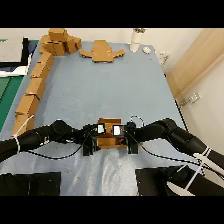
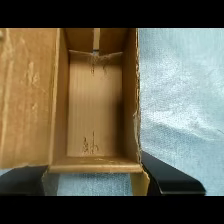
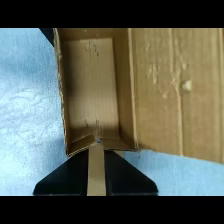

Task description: Fold the box.

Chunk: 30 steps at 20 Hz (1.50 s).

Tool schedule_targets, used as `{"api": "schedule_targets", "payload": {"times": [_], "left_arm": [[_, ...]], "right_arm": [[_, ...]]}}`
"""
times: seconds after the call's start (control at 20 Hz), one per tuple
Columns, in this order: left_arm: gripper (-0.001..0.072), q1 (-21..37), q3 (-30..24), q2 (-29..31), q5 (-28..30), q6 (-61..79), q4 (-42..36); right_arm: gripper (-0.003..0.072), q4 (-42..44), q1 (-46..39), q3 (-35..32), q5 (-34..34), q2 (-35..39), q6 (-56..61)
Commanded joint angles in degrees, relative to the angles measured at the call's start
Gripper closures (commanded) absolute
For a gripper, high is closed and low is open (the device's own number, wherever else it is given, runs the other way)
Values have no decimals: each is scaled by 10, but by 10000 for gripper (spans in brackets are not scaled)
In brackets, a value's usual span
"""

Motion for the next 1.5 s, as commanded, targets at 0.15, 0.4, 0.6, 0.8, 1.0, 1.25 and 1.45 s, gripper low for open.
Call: {"api": "schedule_targets", "payload": {"times": [0.15, 0.4, 0.6, 0.8, 1.0, 1.25, 1.45], "left_arm": [[187, 0, 0, 0, 0, 0, -1], [187, 0, 0, 0, 0, 0, -1], [188, 0, 0, 0, 0, 0, -1], [187, 0, 0, 0, 0, 0, -1], [187, 0, 0, 0, 0, 0, -1], [187, 0, 0, 0, 0, 0, -1], [187, 0, 0, 0, 0, 0, -1]], "right_arm": [[540, 22, 25, -3, 34, -19, -14], [135, 23, 25, -3, 33, -31, -14], [135, 23, 25, -3, 31, -31, -11], [159, 17, 25, -3, 30, -31, 6], [435, -119, 25, 22, -50, -9, 203], [686, -232, 25, 56, -147, 59, 513], [684, -345, -5, 60, -217, 95, 818]]}}
